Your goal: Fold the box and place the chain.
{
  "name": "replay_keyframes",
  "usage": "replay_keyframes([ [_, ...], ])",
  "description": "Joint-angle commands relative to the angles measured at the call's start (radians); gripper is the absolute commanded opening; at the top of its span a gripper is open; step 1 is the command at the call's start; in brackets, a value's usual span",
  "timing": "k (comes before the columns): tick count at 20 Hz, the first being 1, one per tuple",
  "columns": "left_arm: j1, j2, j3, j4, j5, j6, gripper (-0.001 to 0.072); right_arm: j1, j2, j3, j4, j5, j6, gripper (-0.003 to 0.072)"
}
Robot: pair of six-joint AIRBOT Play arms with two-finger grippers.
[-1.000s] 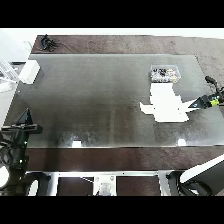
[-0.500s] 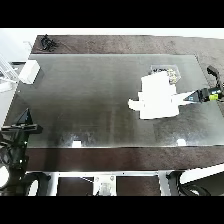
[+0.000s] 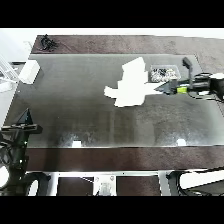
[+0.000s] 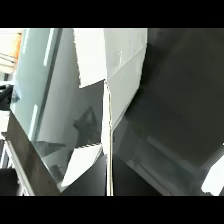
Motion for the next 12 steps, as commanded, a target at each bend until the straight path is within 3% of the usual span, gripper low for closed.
replay_keyframes([
  [1, 0.000, 0.000, 0.001, 0.001, 0.000, 0.000, 0.0021, 0.166, -0.003, -0.023, 0.040, -0.166, 0.008, -0.0001],
  [6, 0.000, 0.000, 0.002, 0.001, 0.002, 0.000, 0.0021, 0.321, -0.091, -0.023, 0.018, -0.283, 0.009, -0.0001],
  [9, 0.000, 0.000, 0.002, 0.000, -0.015, 0.000, 0.0021, 0.333, -0.118, -0.022, 0.018, -0.400, 0.028, -0.0002],
  [12, 0.000, 0.000, 0.002, 0.000, -0.038, 0.000, 0.0021, 0.329, -0.119, -0.023, 0.018, -0.414, 0.040, -0.0001],
])
